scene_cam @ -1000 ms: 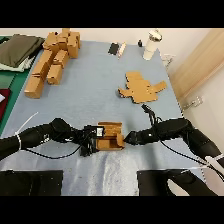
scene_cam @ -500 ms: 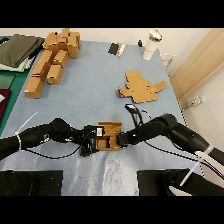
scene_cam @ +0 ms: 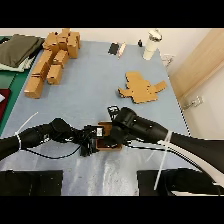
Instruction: Fold the box.
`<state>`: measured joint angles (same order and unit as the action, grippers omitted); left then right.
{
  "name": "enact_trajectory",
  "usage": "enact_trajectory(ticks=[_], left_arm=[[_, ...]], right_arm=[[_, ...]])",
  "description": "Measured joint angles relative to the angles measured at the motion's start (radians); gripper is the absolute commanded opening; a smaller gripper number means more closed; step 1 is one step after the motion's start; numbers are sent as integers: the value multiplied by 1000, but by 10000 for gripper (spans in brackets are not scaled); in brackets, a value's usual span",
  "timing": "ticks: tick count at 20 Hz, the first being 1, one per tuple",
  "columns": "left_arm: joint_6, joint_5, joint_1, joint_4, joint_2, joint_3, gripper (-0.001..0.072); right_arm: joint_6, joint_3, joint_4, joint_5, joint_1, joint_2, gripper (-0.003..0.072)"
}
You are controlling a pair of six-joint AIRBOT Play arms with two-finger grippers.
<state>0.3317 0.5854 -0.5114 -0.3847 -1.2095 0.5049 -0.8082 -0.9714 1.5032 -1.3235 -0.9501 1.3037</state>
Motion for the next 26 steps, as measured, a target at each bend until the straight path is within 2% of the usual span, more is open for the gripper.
enact_trajectory(ticks=[2, 3, 6, 7, 8, 9, 15, 22, 23, 25, 26], left_arm=[[0, 0, 0, 0, 0, 0, 467], [-5, 0, 0, 1, 0, 0, 467], [-3, 0, 0, 0, 0, 0, 466], [-3, 0, 0, 0, 0, 0, 467], [0, 0, 0, 0, 0, 0, 467], [1, 0, 0, -1, 0, 0, 467], [2, 0, 0, -1, 0, 0, 467], [0, 0, 0, 0, 0, 0, 467], [0, 0, 0, 0, 0, 0, 467], [0, 0, 0, 0, 0, 0, 467], [0, 0, 0, 0, 0, 0, 466]], right_arm=[[29, -13, -12, -29, -8, 35, 51], [47, -18, -16, -33, -10, 47, 4], [60, -25, -19, -37, -14, 68, 4], [61, -25, -19, -36, -16, 72, 115], [60, -25, -20, -26, -16, 76, 365], [59, -24, -10, 2, -17, 84, 455], [70, -27, 27, 0, -18, 32, 455], [134, -27, -35, -89, -8, -126, 455], [140, -27, -49, -109, -3, -148, 446], [150, -27, -73, -130, 21, -192, 328], [150, -25, -83, -139, 41, -212, 312]])
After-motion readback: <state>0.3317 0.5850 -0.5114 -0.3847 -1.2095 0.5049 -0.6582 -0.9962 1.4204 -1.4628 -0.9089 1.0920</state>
